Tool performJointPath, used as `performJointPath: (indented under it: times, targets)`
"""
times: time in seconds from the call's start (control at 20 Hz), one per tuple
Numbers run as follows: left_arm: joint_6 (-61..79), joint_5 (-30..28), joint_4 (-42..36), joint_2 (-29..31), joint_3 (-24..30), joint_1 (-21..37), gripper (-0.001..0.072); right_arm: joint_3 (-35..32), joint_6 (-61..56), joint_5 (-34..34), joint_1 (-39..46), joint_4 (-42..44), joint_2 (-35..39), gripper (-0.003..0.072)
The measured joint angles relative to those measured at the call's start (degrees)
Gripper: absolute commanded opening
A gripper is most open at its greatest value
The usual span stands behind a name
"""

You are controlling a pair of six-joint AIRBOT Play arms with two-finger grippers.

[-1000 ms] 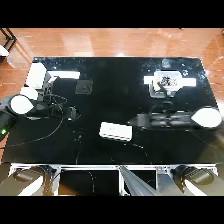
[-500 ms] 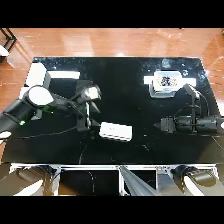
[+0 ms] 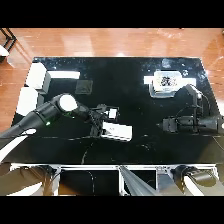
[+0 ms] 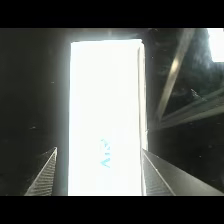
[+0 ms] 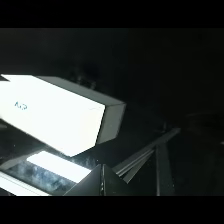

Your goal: Fold the box and place the chain.

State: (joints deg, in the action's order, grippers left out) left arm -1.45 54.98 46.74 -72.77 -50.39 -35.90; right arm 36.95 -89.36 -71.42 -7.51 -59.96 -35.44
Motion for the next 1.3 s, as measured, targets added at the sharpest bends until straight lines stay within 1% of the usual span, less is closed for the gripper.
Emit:
performJointPath:
  times: [0.3, 0.65, 1.3]
  targets:
    - [-4.7, -0.5, 1.1, -2.0, 0.0, -1.6, 0.0633, 0.0, 0.0, 0.9, 0.0, -0.3, 0.0, 0.0022]
    - [-6.8, -3.1, 1.3, -2.3, 0.0, -1.9, 0.0633, 0.0, 0.0, 1.1, 0.0, -0.3, 0.0, 0.0022]
    - [-7.2, -2.1, 1.3, -2.3, 0.0, -1.9, 0.0633, 0.0, 0.0, 1.8, 0.0, -0.3, 0.0, 0.0022]
